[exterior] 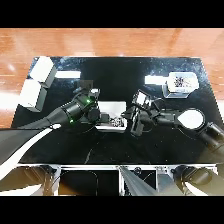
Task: Fold the box and place the chain.
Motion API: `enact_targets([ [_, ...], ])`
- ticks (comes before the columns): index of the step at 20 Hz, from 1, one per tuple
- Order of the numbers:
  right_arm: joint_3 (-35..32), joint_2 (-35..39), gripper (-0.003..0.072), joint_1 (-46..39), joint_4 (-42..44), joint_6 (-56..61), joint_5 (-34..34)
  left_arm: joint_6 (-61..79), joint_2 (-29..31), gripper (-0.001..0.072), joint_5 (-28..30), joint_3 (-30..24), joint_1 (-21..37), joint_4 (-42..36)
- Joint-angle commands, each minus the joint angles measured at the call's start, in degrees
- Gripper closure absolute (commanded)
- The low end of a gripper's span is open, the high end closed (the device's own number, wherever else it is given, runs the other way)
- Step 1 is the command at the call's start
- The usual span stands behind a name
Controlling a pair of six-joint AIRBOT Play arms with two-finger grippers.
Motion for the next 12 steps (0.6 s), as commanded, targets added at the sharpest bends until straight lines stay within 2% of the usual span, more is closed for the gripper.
enact_targets([
  [1,3.1,0.7,0.0653,2.91,1.7,0.48,-2.93,0.02,0.0,0.0684,-0.24,0.04,0.04,-0.11],
  [4,7.48,0.7,0.0653,2.89,1.88,0.52,-3.58,0.02,0.0,0.0684,-0.15,0.04,0.04,-0.17],
  [9,8.48,0.7,0.0652,2.91,7.96,0.5,-5.42,0.02,0.0,0.0684,-0.15,0.04,0.02,-0.17],
  [12,8.28,0.02,0.0652,2.89,4.72,3.82,-4.52,0.02,0.0,0.0684,-0.17,0.04,0.02,-0.2],
])
